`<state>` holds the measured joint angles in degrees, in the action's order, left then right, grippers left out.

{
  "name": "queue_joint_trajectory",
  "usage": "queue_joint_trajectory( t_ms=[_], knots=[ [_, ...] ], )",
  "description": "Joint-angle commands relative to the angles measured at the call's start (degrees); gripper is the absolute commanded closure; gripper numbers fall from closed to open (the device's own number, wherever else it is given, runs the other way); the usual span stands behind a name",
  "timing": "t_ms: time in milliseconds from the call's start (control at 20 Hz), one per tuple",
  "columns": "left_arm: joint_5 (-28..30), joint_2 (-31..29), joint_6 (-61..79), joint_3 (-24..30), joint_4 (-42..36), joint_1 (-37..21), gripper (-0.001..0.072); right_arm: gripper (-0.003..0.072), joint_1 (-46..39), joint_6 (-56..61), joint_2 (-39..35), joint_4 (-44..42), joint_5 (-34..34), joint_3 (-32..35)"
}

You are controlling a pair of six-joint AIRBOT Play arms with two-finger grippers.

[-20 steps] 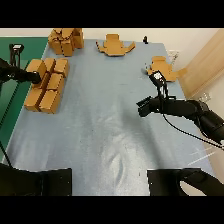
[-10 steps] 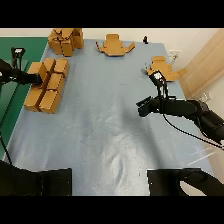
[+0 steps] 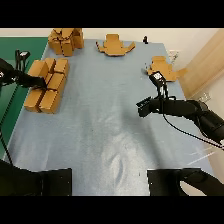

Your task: Fold the box.

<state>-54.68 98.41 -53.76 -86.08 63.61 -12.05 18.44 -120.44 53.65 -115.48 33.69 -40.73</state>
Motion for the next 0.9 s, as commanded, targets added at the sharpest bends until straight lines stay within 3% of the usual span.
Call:
queue_joint_trajectory(
  t_ms=[0,550,850],
  knots=[
    [2.2,-0.4,0.5,-0.6,0.1,-0.1,0.0035,0.0684,0.0,0.0,1.2,0.0,0.0,0.0],
    [1.3,-2.9,2.4,-4.4,0.6,-0.1,0.0017,0.0684,0.0,0.0,4.6,-1.4,0.2,0.0],
    [-6.6,-4.2,3.4,-13.0,-7.5,-0.1,0.0038,0.0683,0.0,0.0,4.5,-1.4,0.2,0.0]
  ],
)
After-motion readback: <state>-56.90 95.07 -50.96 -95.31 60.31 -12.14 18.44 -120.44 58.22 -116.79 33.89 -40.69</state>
